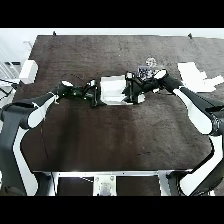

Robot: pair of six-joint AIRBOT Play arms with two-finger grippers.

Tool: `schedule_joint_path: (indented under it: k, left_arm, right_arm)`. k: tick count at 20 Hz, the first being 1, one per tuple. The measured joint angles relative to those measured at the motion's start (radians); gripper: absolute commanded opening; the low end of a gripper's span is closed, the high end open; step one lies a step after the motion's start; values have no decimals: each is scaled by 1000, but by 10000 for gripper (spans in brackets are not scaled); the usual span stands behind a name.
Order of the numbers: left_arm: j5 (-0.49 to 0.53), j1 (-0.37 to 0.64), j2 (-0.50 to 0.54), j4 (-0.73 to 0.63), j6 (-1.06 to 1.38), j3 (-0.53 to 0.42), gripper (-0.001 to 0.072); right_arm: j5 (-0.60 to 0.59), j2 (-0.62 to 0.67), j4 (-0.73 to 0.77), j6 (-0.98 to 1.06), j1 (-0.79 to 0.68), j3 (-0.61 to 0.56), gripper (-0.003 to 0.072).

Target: Fold the box and place the chain.

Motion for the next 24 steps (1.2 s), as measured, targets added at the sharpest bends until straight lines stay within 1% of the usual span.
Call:
schedule_joint_path:
  k: [2, 3, 4, 5, 10, 13, 18, 24]
  left_arm:
    - [0, 0, 0, 0, 0, 0, 279]
    - [0, 0, 0, 0, 0, 0, 279]
    - [0, 0, 0, 0, 0, 0, 279]
    - [0, 0, 0, 0, 0, 0, 280]
    - [0, 0, 0, 0, 0, 0, 279]
    - [0, 0, 0, 0, 0, 0, 279]
    - [0, 0, 0, 0, 0, 0, 279]
    - [0, 0, 0, 0, 0, 0, 279]
  right_arm:
    - [1, 0, 0, 2, -3, 0, 632]
    - [2, 0, 0, 3, -4, 0, 532]
    - [1, 0, -4, 10, -5, 0, 152]
    - [3, 0, -16, 21, -7, 0, 16]
    - [62, 28, -76, 122, -43, 0, 14]
    - [82, 71, -77, 203, -79, 0, 14]
    - [89, 138, -62, 411, -165, 0, 14]
    - [83, 155, -51, 670, -288, -8, 15]
